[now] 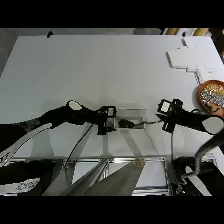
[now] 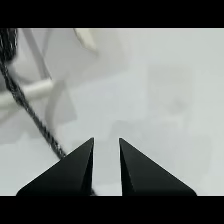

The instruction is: Fold the box and place the chain.

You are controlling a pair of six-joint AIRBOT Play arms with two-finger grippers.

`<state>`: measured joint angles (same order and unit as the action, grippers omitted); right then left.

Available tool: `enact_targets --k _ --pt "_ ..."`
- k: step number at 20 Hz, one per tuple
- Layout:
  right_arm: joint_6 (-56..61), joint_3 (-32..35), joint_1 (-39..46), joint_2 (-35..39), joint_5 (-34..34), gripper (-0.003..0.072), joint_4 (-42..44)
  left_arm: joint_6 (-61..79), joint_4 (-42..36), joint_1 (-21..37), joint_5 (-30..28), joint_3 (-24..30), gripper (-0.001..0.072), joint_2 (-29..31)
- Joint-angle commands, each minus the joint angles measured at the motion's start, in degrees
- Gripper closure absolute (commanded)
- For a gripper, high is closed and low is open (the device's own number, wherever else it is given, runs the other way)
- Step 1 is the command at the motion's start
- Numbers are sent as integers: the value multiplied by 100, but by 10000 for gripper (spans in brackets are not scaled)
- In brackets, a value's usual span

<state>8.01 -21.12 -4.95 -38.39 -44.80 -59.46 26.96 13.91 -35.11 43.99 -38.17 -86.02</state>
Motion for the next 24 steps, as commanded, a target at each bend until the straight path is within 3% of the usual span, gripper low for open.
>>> enact_targets --k 1,2,7,11,14,15,16,20,24 --pt "-680 168 142 -529 83 421 -389 0 2 0 -2 0 561 2" --pt "-826 175 107 -697 85 385 -293 -2 0 0 -2 0 561 0" --pt "-2006 175 -210 -1510 94 389 251 0 0 0 -2 0 561 0" --pt "-2184 175 -249 -1823 295 403 457 0 0 0 -2 0 561 0" --pt "-2229 175 -249 -1875 350 503 750 0 2 0 -2 0 561 2" --pt "-2225 175 -249 -1875 350 554 750 0 2 0 -2 0 561 2" --pt "-2173 175 -249 -1862 321 660 704 0 2 0 -2 0 561 0" --pt "-1982 175 -249 -1141 85 671 555 0 2 0 -2 0 561 2" --pt "-1991 175 -258 361 -588 671 1414 0 2 0 -2 0 561 2"
